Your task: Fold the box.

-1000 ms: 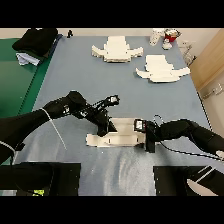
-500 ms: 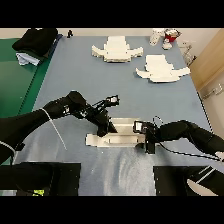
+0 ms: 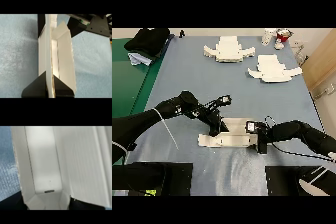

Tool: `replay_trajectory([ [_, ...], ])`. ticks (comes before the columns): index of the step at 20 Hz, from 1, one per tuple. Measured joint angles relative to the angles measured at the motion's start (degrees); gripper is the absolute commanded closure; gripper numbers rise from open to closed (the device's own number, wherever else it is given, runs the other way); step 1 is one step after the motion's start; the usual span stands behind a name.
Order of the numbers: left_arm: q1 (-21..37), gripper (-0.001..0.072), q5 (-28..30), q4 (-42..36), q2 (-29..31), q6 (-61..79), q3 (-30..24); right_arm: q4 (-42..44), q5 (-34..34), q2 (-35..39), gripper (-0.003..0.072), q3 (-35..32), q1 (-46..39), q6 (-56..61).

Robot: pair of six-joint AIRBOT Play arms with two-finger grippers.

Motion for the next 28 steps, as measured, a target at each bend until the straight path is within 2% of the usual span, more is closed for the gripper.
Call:
replay_trajectory([
  [2, 0.0, 0.0695, 0.0, 0.0, 0.0, 0.0, 0.0, 0.1, 0.1, -0.4, 0.0052, 0.0, 0.0, 0.0],
  [3, 0.0, 0.0695, 0.0, 0.0, 0.0, 0.0, 0.0, 0.1, 0.2, -0.7, 0.0165, 0.0, 0.1, 0.0],
  [4, 0.0, 0.0695, -0.2, 0.1, 0.0, 0.0, 0.0, 0.1, 0.4, -0.9, 0.018, 0.0, 0.3, 0.0],
  [28, 0.0, 0.0695, 0.1, 0.0, 0.0, 0.0, 0.0, -2.8, 1.0, -2.8, 0.0178, 0.1, 1.6, 0.2],
])
